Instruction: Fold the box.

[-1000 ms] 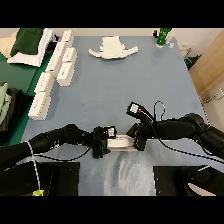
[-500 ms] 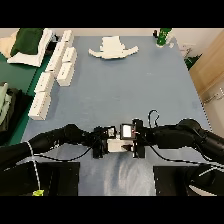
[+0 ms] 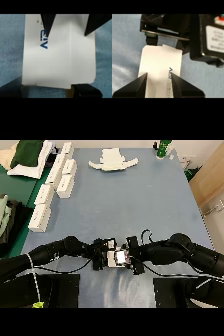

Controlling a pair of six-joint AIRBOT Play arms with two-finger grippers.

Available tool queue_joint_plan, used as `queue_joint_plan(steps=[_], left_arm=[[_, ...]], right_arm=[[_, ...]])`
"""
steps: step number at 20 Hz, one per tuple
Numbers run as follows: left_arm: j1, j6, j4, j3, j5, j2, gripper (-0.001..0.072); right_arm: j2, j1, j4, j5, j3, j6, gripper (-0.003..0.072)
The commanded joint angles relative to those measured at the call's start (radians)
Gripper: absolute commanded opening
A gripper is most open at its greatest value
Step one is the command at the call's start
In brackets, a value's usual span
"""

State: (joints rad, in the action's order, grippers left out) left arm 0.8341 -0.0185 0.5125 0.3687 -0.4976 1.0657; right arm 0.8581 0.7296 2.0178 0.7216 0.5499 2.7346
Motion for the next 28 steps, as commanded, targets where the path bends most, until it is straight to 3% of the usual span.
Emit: queue_joint_plan(steps=[1,25,28], left_arm=[[0.001,0.000,0.000,0.000,0.000,0.000,0.0441],[0.001,0.000,0.000,0.000,0.000,0.000,0.0441],[0.001,0.000,0.000,0.000,0.000,0.000,0.0441]], right_arm=[[0.026,0.006,-0.048,-0.017,-0.001,0.007,0.0470],[-0.049,0.005,-0.123,-0.121,-0.001,0.006,0.0468],[-0.045,0.005,-0.122,-0.123,-0.001,0.005,0.0435]])
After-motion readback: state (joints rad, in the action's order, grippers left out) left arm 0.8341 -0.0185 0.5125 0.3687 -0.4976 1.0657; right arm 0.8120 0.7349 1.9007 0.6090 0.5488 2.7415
